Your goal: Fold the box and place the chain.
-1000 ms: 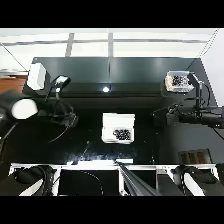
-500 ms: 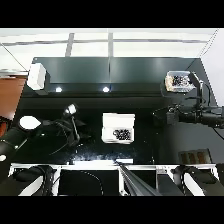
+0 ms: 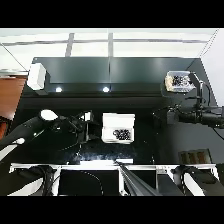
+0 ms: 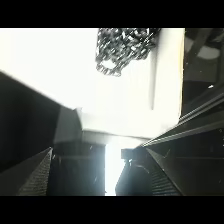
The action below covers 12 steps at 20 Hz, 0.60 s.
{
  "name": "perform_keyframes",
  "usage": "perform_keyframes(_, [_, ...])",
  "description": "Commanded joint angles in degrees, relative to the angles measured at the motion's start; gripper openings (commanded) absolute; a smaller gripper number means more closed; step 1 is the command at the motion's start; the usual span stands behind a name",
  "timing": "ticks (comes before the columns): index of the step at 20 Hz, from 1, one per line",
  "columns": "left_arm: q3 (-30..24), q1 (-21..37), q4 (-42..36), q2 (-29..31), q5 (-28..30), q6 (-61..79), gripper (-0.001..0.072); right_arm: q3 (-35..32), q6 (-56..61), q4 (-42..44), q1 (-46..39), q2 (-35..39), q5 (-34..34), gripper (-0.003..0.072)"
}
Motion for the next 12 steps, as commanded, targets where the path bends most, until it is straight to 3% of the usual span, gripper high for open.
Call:
perform_keyframes(1, [1.68, -2.51, 0.83, -2.23, -0.96, 0.94, 0.0713, 0.04, 0.02, 0.00, 0.02, 0.04, 0.15, 0.0332])
perform_keyframes(12, [2.36, -6.54, 0.26, -2.91, 2.03, -2.67, 0.0712, 0.04, 0.02, 0.00, 0.04, 0.04, 0.31, 0.0333])
